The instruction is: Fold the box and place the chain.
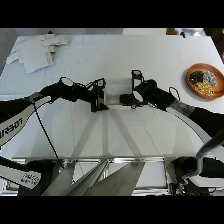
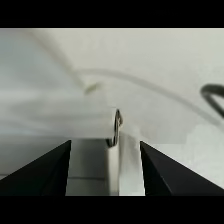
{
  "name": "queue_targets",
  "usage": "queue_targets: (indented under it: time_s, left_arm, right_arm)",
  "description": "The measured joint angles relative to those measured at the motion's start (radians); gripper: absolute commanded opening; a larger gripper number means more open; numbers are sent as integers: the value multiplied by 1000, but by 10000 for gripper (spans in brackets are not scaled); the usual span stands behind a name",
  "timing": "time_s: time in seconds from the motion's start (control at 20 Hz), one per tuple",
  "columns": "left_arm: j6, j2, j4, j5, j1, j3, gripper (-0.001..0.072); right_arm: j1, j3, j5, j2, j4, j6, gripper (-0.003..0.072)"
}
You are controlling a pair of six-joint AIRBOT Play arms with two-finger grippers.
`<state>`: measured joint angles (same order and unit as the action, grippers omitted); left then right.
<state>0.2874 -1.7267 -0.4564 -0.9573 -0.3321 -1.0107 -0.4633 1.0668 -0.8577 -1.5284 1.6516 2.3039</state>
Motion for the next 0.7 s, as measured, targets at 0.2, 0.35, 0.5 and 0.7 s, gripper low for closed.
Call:
queue_targets:
  time_s: [0.2,0.35,0.5,0.7]
  left_arm:
    - [0,0,1,3,0,0,276]
    - [1,0,0,2,0,0,276]
    - [1,0,0,2,0,0,276]
    - [2,0,-1,1,0,0,276]
  right_arm:
    - [0,0,3,74,14,-8,479]
    - [1,0,-28,152,22,-34,479]
    - [9,0,-93,240,72,-76,480]
    - [93,1,-202,351,188,-115,480]
